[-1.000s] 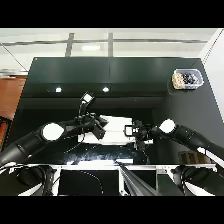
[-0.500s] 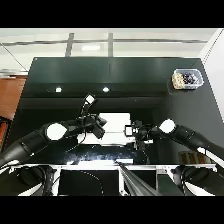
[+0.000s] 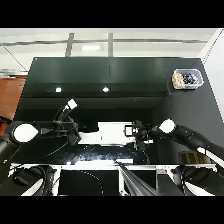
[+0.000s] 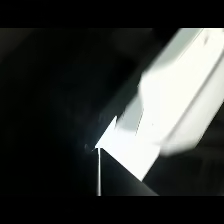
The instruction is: Fold the box and place the chain.
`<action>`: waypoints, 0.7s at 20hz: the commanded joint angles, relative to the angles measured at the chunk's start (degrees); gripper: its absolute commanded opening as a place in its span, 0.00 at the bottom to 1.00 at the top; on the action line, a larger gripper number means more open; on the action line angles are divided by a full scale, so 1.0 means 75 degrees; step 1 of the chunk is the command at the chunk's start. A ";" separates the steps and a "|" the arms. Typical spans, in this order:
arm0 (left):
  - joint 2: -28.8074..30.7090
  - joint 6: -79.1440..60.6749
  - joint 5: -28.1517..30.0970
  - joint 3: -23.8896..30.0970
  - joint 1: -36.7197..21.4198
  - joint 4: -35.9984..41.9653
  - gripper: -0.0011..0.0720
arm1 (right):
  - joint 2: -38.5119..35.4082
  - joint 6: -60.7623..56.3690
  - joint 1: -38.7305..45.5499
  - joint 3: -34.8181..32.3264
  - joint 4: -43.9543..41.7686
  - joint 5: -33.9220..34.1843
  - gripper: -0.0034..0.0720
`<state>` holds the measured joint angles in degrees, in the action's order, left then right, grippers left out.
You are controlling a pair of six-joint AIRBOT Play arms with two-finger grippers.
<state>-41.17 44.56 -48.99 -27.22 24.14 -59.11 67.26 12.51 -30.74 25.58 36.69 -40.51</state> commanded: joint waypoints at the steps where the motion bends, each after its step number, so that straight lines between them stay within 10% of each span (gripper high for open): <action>1: -0.0055 -0.1827 -0.0953 0.0254 -0.0306 -0.0166 0.58 | 0.0006 -0.0003 -0.0009 -0.0003 -0.0006 0.0000 0.52; 2: -0.0137 -0.2506 -0.0903 0.0329 -0.0201 -0.0163 1.00 | 0.0006 -0.0003 -0.0009 -0.0003 -0.0003 0.0000 0.52; 14: -0.1868 -0.6012 0.0055 0.0338 0.0012 0.2162 0.95 | 0.0006 -0.0006 -0.0009 -0.0003 -0.0006 0.0000 0.52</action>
